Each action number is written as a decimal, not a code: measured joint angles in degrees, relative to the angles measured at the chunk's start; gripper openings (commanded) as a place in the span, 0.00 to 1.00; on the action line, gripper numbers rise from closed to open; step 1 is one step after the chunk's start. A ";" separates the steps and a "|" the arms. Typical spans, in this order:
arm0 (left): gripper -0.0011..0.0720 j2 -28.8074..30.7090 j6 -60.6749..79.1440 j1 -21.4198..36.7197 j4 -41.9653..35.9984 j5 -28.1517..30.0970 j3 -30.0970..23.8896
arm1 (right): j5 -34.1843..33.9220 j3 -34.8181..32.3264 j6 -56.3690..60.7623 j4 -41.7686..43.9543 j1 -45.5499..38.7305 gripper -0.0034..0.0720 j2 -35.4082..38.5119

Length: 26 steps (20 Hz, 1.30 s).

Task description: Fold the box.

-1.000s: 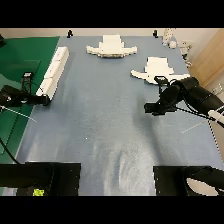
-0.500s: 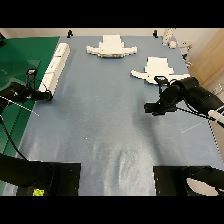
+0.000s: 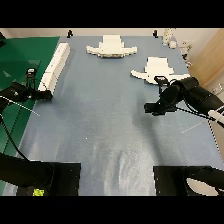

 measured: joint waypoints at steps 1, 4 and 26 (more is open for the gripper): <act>0.97 -0.07 0.00 -0.02 -0.04 -0.15 0.04 | -0.02 0.00 0.00 0.00 0.00 0.05 0.00; 0.97 -0.15 0.11 0.00 0.04 -1.09 0.04 | 0.00 0.00 0.00 0.00 0.00 0.05 0.00; 0.97 31.23 -6.01 -6.58 5.62 -35.69 1.22 | 0.00 0.00 0.00 -0.02 0.00 0.05 0.00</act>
